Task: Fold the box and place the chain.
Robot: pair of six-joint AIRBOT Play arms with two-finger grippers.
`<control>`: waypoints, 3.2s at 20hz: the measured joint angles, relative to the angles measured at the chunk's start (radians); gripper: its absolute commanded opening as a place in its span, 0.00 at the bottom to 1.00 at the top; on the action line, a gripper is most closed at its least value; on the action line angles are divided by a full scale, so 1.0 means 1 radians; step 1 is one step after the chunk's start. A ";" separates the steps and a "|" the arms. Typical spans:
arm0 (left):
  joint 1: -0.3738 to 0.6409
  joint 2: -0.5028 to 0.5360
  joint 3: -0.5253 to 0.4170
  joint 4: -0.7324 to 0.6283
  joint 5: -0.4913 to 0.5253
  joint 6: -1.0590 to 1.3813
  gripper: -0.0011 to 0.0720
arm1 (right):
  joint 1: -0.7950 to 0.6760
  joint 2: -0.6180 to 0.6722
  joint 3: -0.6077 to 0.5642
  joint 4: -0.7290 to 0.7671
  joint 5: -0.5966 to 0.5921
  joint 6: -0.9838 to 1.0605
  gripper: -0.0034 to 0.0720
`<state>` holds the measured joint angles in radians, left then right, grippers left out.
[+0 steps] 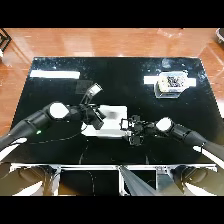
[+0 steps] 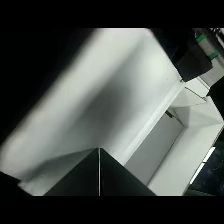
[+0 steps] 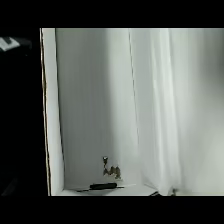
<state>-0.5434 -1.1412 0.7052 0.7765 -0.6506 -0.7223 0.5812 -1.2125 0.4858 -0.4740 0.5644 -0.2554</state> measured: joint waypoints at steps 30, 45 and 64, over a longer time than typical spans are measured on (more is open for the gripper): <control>0.064 0.057 -0.108 0.209 -0.189 0.615 0.85 | 0.000 0.000 0.000 0.002 -0.001 0.002 0.37; 0.035 0.012 -0.108 0.195 -0.140 0.594 0.45 | 0.000 0.000 0.000 0.001 -0.001 0.002 0.37; 0.034 -0.050 -0.108 0.003 -0.133 0.584 0.30 | 0.000 0.000 0.000 0.001 -0.001 0.002 0.37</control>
<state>-0.5091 -1.1915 0.5968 0.7799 -0.7837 -0.1383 0.5812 -1.2125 0.4858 -0.4728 0.5636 -0.2539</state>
